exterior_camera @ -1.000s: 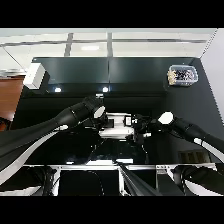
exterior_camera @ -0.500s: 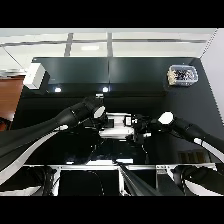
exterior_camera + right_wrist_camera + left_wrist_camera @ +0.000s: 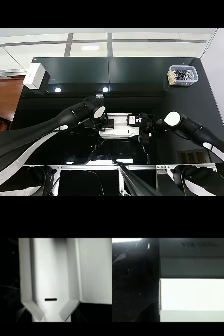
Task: Fold the box and place the chain.
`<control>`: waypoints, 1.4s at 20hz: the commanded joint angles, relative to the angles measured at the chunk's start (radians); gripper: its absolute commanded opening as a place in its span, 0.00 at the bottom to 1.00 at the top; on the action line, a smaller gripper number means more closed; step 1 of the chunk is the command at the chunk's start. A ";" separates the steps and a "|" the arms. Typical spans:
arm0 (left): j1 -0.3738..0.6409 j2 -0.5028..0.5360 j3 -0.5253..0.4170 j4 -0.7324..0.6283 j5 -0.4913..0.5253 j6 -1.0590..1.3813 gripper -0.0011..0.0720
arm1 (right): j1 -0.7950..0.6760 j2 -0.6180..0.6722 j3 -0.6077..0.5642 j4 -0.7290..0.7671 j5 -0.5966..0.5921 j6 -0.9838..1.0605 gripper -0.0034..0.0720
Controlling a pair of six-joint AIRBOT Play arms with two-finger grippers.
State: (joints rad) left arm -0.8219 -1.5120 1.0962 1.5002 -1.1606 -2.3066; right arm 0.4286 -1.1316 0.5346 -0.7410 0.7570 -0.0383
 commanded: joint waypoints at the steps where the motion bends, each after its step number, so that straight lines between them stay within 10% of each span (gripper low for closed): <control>1: 0.000 -0.001 0.001 0.002 0.000 -0.002 0.05 | -0.003 0.037 0.001 -0.079 0.029 0.024 0.98; 3: 0.000 -0.001 0.001 0.002 0.000 -0.002 0.05 | -0.003 0.037 0.001 -0.063 0.024 0.024 0.98; 6: 0.000 -0.001 0.001 0.002 0.001 -0.002 0.05 | -0.002 0.036 0.001 -0.049 0.025 0.023 0.39; 11: 0.000 -0.001 0.001 0.002 0.005 -0.002 0.05 | -0.002 0.035 0.001 0.067 0.016 0.023 0.21; 22: 0.000 -0.001 0.001 0.002 0.008 -0.002 0.05 | 0.024 -0.070 0.001 0.325 -0.002 0.024 0.21; 25: 0.000 -0.001 0.001 0.002 0.008 -0.002 0.05 | 0.024 -0.076 0.001 0.324 -0.018 0.024 0.61; 28: 0.000 -0.001 0.001 0.002 0.008 -0.002 0.05 | 0.024 -0.076 0.001 0.322 -0.008 0.024 0.35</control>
State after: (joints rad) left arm -0.8215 -1.5120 1.0958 1.5024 -1.1534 -2.3077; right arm 0.4515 -1.2034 0.5346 -0.4248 0.7456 -0.0139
